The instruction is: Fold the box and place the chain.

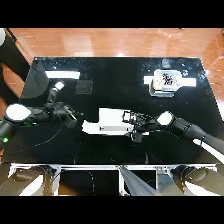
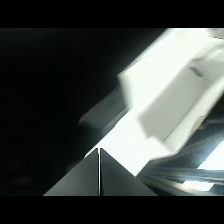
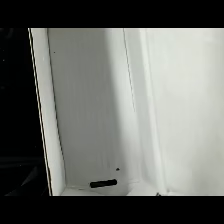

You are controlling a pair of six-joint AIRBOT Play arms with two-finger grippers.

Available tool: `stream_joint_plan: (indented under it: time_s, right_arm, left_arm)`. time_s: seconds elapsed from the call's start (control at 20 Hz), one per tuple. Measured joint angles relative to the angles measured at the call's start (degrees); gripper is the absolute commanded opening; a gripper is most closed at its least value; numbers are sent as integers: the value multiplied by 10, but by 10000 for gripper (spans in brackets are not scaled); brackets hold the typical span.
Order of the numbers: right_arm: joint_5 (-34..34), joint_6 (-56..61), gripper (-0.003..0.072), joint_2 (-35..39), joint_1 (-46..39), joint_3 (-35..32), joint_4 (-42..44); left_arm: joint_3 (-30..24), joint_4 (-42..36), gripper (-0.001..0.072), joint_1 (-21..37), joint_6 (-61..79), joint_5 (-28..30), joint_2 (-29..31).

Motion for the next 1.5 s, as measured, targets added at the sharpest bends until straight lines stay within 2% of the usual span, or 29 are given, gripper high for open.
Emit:
stream_joint_plan:
  time_s: [0.2,0.4,0.6,0.8,1.05,1.3,1.35,1.4,1.45,1.5]
  right_arm:
    - [0,0,295,0,0,0,0]
    - [0,0,295,0,0,0,0]
    - [1,-1,295,0,0,0,0]
    - [1,-1,295,0,0,0,0]
    - [0,-1,295,0,0,0,0]
    - [0,-1,295,0,0,0,0]
    - [0,-1,295,0,0,0,0]
    - [0,-1,295,0,0,0,0]
    - [0,-1,295,0,0,0,0]
    - [0,-1,296,0,0,0,0]
  left_arm:
    - [-23,43,16,97,-206,-30,-7]
    - [-47,39,15,124,-308,-61,-57]
    - [-52,4,14,96,-341,-77,-127]
    - [-52,-20,14,43,-351,-74,-173]
    - [-51,-58,14,-5,-355,-42,-192]
    - [-47,-71,18,-18,-351,-21,-196]
    - [-47,-72,81,-19,-348,-19,-196]
    - [-46,-72,280,-20,-343,-20,-196]
    - [-45,-73,444,-20,-336,-24,-196]
    - [-42,-78,530,-20,-330,-31,-196]
